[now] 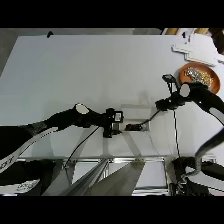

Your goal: Fold the box and place the chain.

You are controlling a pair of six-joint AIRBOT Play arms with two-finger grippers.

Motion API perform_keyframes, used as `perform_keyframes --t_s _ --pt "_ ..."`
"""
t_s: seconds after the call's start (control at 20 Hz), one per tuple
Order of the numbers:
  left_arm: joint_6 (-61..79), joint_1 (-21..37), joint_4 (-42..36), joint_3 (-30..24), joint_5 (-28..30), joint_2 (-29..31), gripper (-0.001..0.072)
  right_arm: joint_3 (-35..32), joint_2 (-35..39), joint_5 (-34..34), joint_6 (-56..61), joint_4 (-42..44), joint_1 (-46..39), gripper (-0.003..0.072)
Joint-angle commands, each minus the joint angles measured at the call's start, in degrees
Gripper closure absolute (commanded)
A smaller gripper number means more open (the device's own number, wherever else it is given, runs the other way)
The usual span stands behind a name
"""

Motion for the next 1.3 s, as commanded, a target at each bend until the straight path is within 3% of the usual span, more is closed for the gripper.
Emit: perform_keyframes --t_s 0.0,0.05,0.25,0.45,0.6,0.75,0.95,1.25 --pt "0.02 -0.02 0.02 0.00 0.00 -0.02 0.0435 -0.04 -0.37 1.33 -0.02 -0.09 0.07 0.0603" --pt "0.02 -0.02 0.02 0.00 0.00 -0.02 0.0435 -0.04 -0.35 1.77 -0.28 -0.13 0.07 0.0662" --pt "0.02 0.00 0.02 0.00 0.00 -0.02 0.0435 -0.04 4.59 3.93 -1.55 -0.33 0.52 0.0669" --pt "0.02 -0.02 0.02 0.00 0.00 -0.02 0.0435 -0.04 18.08 8.09 -1.46 -0.28 4.57 0.0669" --pt "0.02 0.00 0.02 0.00 0.00 -0.02 0.0435 -0.04 30.12 10.29 0.57 0.31 11.02 0.0669" --pt "0.02 -0.02 0.02 0.00 0.00 -0.02 0.0435 -0.04 37.53 12.11 4.92 1.01 18.23 0.0669" --pt "0.02 0.00 0.02 0.00 0.00 -0.02 0.0435 -0.04 39.71 12.48 9.22 4.37 28.35 0.0669" --pt "0.02 -0.02 0.02 0.00 0.00 -0.02 0.0435 -0.04 37.75 7.65 14.10 4.68 39.08 0.0669"
